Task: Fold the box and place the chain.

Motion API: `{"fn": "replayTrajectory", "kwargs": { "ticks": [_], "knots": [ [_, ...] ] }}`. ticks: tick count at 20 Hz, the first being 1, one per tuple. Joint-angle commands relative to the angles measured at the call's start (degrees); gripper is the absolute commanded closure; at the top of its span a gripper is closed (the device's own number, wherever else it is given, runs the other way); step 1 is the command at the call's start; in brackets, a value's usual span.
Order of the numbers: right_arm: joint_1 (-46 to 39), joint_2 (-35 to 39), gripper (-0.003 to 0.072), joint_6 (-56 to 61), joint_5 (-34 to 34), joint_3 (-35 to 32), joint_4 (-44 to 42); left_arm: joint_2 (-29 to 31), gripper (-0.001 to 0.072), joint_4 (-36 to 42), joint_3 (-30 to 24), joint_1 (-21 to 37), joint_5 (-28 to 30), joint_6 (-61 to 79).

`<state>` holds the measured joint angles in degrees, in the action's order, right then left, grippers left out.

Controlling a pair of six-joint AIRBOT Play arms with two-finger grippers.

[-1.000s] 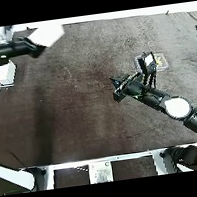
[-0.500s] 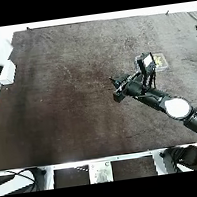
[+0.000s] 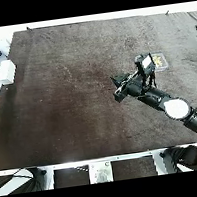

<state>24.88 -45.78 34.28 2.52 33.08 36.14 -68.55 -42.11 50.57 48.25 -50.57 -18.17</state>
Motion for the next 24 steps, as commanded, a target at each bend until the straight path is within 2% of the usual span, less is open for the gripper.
{"fn": "replayTrajectory", "kwargs": {
  "ticks": [1, 3, 10, 12, 24],
  "knots": [
    [0.0, 0.0, 0.0697, -0.2, -0.4, -0.1, 1.2, 0.1, 0.0704, -6.7, -1.1, 1.8, -0.5, -1.3],
    [0.0, 0.0, 0.0697, -0.2, -0.5, -0.1, 1.4, -0.5, 0.0704, -6.9, -2.7, 1.9, 4.4, -1.8],
    [0.0, 0.0, 0.0697, -0.1, -0.5, -0.1, 1.6, -7.3, 0.0703, -8.6, -4.5, 1.8, 5.4, -1.0],
    [0.0, 0.0, 0.0697, -0.1, -0.9, -0.1, 1.6, -7.6, 0.0704, -9.6, -4.5, 1.8, 9.6, -1.4],
    [0.0, 0.0, 0.0697, 0.1, -3.9, -0.1, 1.6, -7.6, 0.0698, -10.1, -6.7, 1.8, 8.8, 0.1]
  ]
}}
